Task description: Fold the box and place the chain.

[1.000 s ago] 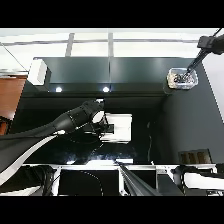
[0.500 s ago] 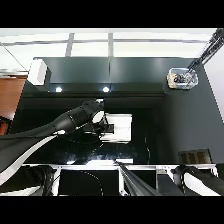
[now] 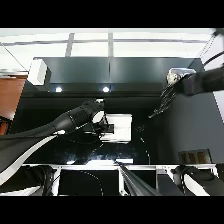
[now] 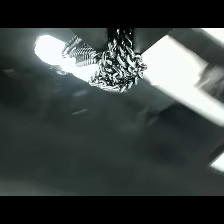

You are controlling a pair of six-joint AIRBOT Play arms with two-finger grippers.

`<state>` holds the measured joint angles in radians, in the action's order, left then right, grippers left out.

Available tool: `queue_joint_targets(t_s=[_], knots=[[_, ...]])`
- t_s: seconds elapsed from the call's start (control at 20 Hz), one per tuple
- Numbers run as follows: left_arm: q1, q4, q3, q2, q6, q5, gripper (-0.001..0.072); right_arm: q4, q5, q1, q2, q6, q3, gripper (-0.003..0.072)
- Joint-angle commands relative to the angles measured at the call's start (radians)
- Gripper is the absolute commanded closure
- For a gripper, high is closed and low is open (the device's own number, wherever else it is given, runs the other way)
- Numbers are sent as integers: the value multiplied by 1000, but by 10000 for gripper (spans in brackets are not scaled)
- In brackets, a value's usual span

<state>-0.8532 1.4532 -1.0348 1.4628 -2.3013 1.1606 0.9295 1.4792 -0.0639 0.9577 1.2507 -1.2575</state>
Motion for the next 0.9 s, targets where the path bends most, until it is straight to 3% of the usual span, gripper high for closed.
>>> queue_joint_targets(t_s=[0.0, 0.2, 0.4, 0.6, 0.85], knots=[[0, 0, -1, 1, 0, -1, 681, -157, 18, -115, -12, -51, 81, 680], [0, 0, -1, 1, 0, -1, 681, -258, 3, -192, -13, -51, 81, 680], [0, 0, -1, 1, 0, -1, 681, -338, -90, -286, -12, -62, 82, 681], [0, 0, -1, 1, 0, -1, 681, -313, -205, -372, -11, -64, 82, 681], [0, 0, -1, 1, 0, -1, 681, -192, -204, -375, -11, -42, 132, 680]])
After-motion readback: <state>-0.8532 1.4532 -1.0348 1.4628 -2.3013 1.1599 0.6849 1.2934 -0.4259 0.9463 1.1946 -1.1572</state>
